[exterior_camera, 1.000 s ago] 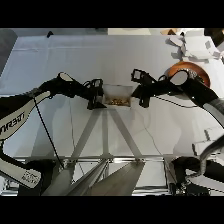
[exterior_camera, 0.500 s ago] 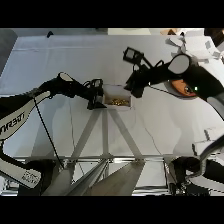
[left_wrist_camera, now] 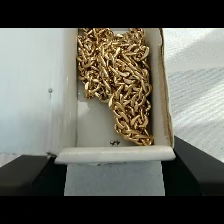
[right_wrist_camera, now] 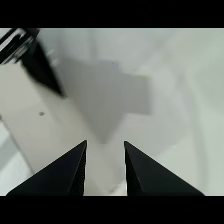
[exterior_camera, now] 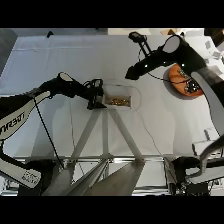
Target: Fold the box and place the chain.
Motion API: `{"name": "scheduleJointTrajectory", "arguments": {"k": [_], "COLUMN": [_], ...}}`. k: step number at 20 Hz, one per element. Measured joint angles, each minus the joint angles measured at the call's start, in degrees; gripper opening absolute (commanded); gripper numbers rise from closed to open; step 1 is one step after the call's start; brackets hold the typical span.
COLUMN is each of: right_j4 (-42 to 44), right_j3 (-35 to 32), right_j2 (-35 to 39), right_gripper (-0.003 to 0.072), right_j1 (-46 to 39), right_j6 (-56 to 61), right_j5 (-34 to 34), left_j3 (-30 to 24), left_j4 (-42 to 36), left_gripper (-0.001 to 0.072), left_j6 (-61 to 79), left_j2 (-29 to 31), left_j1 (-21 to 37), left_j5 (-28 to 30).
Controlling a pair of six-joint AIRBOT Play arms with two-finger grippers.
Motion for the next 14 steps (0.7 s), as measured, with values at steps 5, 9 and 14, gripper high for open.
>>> {"name": "scheduleJointTrajectory", "arguments": {"k": [5,9,14], "right_j4": [7.78,8.79,4.76], "right_j3": [1.14,1.27,-0.28], "right_j2": [-2.97,-3.30,-1.29], "right_gripper": [0.0269,0.0289,0.0311], "right_j1": [0.02,2.12,5.97], "right_j6": [-4.26,-8.24,-11.21], "right_j5": [6.05,9.68,9.64], "left_j3": [-0.02,0.00,0.00], "left_j4": [0.00,0.00,0.00], "left_gripper": [0.0213,0.0213,0.0213], "left_j6": [0.00,0.00,0.02], "left_j2": [0.00,0.00,0.00], "left_j1": [0.00,0.00,0.00], "left_j5": [0.00,0.00,0.00]}}
